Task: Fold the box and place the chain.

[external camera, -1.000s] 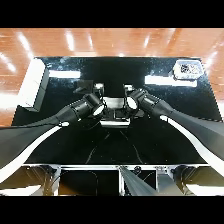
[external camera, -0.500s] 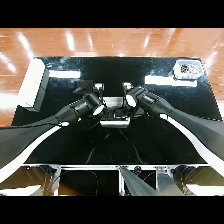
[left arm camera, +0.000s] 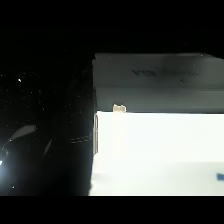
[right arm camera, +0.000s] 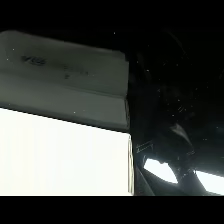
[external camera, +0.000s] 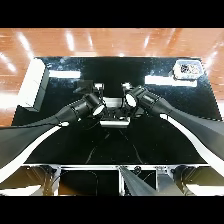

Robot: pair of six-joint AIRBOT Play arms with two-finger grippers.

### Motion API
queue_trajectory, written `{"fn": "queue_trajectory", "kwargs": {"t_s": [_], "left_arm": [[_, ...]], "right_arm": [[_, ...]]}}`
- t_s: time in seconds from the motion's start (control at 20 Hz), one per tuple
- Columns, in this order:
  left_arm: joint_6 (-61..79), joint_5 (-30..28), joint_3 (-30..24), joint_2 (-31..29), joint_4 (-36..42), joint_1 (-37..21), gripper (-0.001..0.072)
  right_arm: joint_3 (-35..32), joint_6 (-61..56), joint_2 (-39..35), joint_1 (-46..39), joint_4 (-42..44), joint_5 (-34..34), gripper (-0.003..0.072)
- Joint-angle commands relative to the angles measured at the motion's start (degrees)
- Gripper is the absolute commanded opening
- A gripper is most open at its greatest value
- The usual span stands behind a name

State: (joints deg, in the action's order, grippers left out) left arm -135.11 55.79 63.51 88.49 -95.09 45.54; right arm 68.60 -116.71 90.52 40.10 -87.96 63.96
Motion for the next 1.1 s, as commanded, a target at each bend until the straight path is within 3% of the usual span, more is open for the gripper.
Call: {"fn": "queue_trajectory", "kwargs": {"t_s": [0.0,0.55,0.8,1.05], "left_arm": [[-0.1,-0.1,0.0,0.0,0.0,0.0,0.0017],[-0.1,0.0,0.0,0.0,0.0,0.0,0.0017],[-0.1,0.3,0.0,0.0,0.0,0.0,0.0017],[-0.1,0.2,0.0,0.0,0.0,0.0,0.0017]], "right_arm": [[0.0,0.0,0.0,0.0,-0.5,0.3,0.0498],[0.0,1.7,-1.5,0.0,-1.1,2.3,0.0474],[0.0,1.8,-8.2,0.0,-5.8,6.0,0.0473],[0.0,4.8,-20.1,0.0,-8.3,13.0,0.0473]]}}
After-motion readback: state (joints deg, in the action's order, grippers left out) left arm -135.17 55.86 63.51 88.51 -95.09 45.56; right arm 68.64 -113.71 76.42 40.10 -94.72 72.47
